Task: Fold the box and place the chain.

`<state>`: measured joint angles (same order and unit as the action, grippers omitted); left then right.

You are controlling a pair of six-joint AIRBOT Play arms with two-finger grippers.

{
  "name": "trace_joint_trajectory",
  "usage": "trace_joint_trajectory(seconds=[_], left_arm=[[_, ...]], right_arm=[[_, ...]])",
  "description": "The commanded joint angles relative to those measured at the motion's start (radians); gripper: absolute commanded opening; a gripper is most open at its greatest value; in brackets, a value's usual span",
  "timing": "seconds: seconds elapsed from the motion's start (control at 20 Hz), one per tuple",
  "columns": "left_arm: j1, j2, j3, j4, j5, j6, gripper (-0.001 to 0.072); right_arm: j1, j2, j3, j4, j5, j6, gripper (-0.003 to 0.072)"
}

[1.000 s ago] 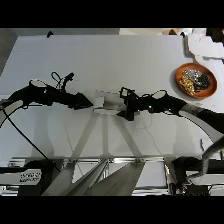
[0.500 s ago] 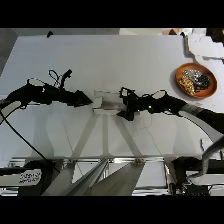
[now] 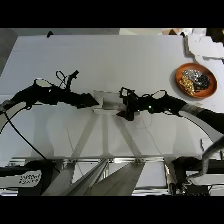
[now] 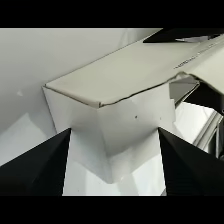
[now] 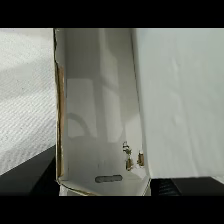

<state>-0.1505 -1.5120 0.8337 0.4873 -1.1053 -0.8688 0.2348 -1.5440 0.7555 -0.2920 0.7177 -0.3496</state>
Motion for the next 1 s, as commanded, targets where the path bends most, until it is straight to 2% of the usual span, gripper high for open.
trace_joint_trajectory(seconds=[0.0, 0.3, 0.55, 0.7, 0.95], left_arm=[[-0.025, 0.000, 0.000, 0.008, 0.034, 0.024, 0.0608], [-0.041, 0.001, 0.000, 0.116, 0.115, -0.014, 0.0607], [-0.042, 0.001, 0.000, 0.113, 0.158, -0.027, 0.0607], [-0.045, 0.001, 0.000, 0.112, 0.219, -0.085, 0.0608], [-0.065, 0.043, 0.000, 0.116, 0.220, -0.085, 0.0608]], right_arm=[[0.000, 0.000, 0.001, 0.000, 0.000, 0.000, 0.0376], [0.000, 0.000, 0.001, 0.000, 0.000, 0.000, 0.0376], [0.000, 0.000, 0.001, 0.000, 0.000, 0.000, 0.0376], [0.000, 0.000, 0.001, 0.000, 0.000, 0.000, 0.0376], [0.000, 0.000, 0.001, 0.000, 0.001, 0.000, 0.0376]])
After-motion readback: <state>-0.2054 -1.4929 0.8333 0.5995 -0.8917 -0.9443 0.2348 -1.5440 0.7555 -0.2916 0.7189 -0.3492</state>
